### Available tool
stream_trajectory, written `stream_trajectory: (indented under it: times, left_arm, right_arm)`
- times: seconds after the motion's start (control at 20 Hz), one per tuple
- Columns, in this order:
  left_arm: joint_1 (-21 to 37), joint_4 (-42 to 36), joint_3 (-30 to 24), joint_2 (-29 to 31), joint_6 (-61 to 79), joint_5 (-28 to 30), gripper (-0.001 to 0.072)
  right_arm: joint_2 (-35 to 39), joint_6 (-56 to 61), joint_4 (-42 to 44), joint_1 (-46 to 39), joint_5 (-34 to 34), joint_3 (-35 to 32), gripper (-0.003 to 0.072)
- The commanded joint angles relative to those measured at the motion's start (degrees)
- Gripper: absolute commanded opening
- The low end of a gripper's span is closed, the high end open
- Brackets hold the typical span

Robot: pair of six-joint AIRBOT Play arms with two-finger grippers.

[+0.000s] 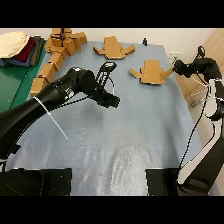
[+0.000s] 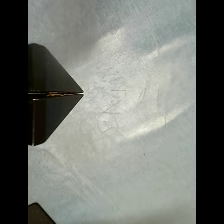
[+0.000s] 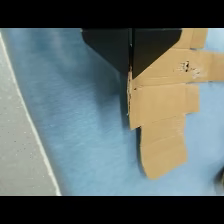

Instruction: Fold the box.

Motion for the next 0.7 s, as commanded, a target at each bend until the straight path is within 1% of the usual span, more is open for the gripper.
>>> stream_trajectory:
  times: [0.0, 0.1, 0.2, 0.35, 0.5, 0.65]
  left_arm:
    - [0.0, -1.6, 0.0, 0.0, 0.0, -1.9, 0.0012]
    - [0.0, -1.9, 0.0, 0.0, 0.0, -5.0, 0.0012]
    - [0.0, -1.8, 0.0, 0.0, 0.3, -7.5, 0.0012]
    - [0.0, -1.8, -0.2, 0.0, 2.1, -7.9, 0.0011]
    - [0.5, -1.9, -2.9, 1.4, 2.9, -7.6, 0.0011]
    - [1.9, -2.1, -8.3, 5.6, 4.1, -5.6, 0.0011]
  right_arm:
    - [3.6, 0.9, -2.6, 0.7, -5.3, -1.8, 0.0]
    - [6.6, 1.9, -3.9, 1.0, -7.1, -5.9, 0.0]
    - [11.2, 2.2, -5.8, 1.6, -8.1, -11.1, 0.0]
    - [20.5, 4.5, -11.2, 3.1, -8.3, -20.8, 0.0]
    - [31.1, 6.9, -14.6, 4.3, -8.1, -34.1, 0.0]
    - [43.6, 9.7, -15.4, 5.8, -5.3, -51.4, 0.0]
